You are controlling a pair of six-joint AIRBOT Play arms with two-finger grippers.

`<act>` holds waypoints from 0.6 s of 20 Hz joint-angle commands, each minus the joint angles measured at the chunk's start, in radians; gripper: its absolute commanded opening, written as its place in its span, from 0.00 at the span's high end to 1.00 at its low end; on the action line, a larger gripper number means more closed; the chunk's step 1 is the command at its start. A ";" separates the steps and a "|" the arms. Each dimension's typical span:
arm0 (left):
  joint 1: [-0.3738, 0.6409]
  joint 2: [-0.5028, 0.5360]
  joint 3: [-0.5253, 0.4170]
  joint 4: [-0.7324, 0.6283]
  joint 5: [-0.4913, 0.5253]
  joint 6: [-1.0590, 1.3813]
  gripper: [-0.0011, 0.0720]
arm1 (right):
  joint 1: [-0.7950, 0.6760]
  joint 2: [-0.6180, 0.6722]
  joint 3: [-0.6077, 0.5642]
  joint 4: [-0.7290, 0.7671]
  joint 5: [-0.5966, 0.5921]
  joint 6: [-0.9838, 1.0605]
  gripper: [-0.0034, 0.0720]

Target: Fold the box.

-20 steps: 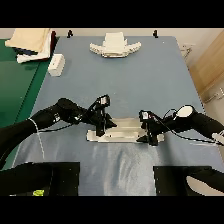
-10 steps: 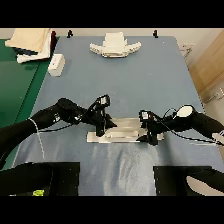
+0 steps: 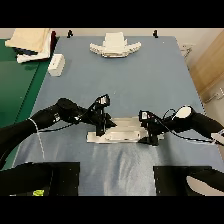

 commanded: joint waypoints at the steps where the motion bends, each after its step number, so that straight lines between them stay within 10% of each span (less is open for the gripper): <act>1: 0.000 0.000 0.000 0.000 0.000 0.000 0.96 | 0.001 0.000 -0.023 0.029 -0.010 0.006 0.03; 12: 0.000 0.000 0.000 0.000 0.000 0.000 0.96 | 0.002 0.001 -0.040 0.080 -0.035 -0.057 0.15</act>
